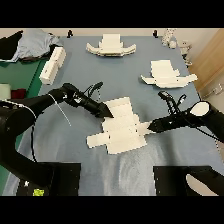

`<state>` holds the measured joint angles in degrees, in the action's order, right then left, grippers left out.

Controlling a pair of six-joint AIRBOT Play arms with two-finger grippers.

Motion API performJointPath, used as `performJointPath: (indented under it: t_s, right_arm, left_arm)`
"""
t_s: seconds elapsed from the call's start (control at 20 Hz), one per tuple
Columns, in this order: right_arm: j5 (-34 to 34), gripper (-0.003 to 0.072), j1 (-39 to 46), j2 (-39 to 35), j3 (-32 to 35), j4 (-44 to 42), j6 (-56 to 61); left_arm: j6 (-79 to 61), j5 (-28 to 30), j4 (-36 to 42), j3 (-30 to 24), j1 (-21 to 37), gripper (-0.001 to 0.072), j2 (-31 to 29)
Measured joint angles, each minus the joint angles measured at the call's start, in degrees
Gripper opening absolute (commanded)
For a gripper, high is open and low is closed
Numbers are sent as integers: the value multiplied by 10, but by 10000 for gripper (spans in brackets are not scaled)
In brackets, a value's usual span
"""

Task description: Fold the box.

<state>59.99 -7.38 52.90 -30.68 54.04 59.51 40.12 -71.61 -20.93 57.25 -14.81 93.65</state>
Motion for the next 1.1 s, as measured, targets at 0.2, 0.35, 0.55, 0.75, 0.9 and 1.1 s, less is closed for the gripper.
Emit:
performJointPath:
  t_s: [0.2,0.35,0.55,0.75,0.9,1.1]
  right_arm:
    - [0,3,0,0,0,2,0]
    - [-1,3,0,0,0,2,0]
    - [-1,141,0,0,0,3,0]
    - [-12,253,0,0,0,18,2]
    - [-37,254,0,0,-7,97,57]
    - [-52,593,0,-1,-34,242,189]
  left_arm:
    - [-3,-6,-7,14,-2,215,2]
    - [-11,-11,-9,22,-6,15,4]
    - [-26,-13,-11,37,-20,15,10]
    - [-52,-19,-12,63,-27,11,12]
    - [-120,-26,-12,84,-33,9,-2]
    - [-217,-17,-27,82,-48,8,-45]
